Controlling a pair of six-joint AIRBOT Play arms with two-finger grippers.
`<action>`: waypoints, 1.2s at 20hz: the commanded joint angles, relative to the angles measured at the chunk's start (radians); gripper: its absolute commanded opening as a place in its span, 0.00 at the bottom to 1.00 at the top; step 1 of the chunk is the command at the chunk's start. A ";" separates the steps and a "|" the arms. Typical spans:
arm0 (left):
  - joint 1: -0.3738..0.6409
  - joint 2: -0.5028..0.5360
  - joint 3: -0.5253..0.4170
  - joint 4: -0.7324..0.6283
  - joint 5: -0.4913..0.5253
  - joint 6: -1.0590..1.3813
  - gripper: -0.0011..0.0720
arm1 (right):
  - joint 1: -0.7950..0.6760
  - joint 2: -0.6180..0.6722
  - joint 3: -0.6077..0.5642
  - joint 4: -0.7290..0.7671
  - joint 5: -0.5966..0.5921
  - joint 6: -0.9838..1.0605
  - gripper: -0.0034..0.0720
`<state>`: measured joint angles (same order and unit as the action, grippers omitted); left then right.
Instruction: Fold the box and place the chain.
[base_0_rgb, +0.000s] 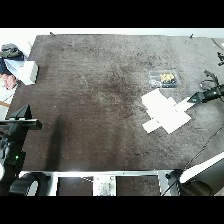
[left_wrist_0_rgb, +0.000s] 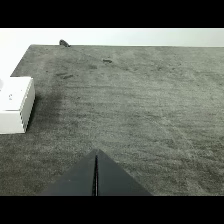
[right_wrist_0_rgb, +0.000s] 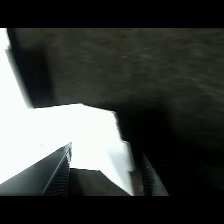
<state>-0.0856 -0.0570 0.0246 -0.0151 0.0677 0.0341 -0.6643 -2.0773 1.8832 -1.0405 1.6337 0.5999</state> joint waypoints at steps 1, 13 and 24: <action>0.000 0.000 0.000 0.000 0.000 0.000 0.03 | 0.001 -0.013 -0.013 0.034 0.058 -0.005 0.66; 0.000 0.000 0.000 0.000 0.000 0.000 0.03 | 0.064 0.005 -0.070 0.037 0.175 -0.129 0.06; 0.000 0.000 0.000 0.000 0.000 0.000 0.03 | 0.221 0.355 -0.666 0.550 -0.058 -0.105 0.05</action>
<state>-0.0856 -0.0570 0.0246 -0.0151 0.0677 0.0341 -0.5125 -1.8206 1.4025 -0.6449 1.7214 0.5079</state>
